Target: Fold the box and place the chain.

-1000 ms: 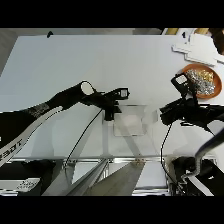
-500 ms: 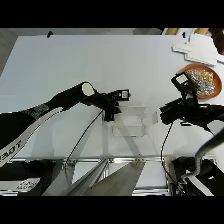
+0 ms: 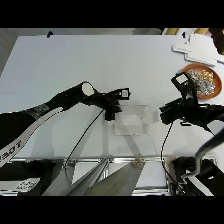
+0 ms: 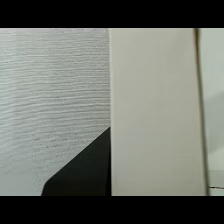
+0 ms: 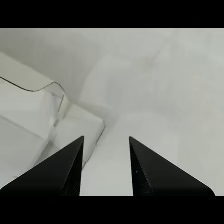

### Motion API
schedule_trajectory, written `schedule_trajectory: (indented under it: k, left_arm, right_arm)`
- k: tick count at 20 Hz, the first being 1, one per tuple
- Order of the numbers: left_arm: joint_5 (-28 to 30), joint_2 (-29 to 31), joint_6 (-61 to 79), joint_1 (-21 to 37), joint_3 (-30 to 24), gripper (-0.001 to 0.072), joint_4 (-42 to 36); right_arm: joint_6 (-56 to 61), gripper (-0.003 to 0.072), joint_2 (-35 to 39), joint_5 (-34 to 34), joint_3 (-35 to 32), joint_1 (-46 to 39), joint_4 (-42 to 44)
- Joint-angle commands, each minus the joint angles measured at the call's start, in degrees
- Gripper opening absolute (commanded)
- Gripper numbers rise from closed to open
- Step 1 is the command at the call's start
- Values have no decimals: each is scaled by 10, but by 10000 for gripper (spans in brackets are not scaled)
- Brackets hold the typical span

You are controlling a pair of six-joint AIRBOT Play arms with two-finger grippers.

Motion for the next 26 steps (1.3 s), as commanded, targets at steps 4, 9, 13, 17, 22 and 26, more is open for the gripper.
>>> schedule_trajectory:
  k: [4, 9, 13, 17, 22, 26]
  left_arm:
    - [11, 0, 0, 0, 0, 5, -4]
    - [10, -3, 0, -2, 0, 9, 2]
    - [7, -7, 0, -4, 0, 9, 3]
    - [7, -7, 0, -4, 0, 11, 3]
    - [6, -7, 0, -4, 0, 11, 2]
    - [6, -7, 0, -4, 0, 11, 2]
  right_arm:
    - [0, 319, 0, 0, 0, 0, 0]
    - [0, 319, 0, 0, 0, 0, 0]
    - [0, 319, 0, 0, 0, 0, 0]
    - [0, 319, 0, 0, 0, 0, 0]
    - [0, 320, 0, 0, 0, 0, 0]
    - [0, 317, 0, 3, 0, 0, 5]
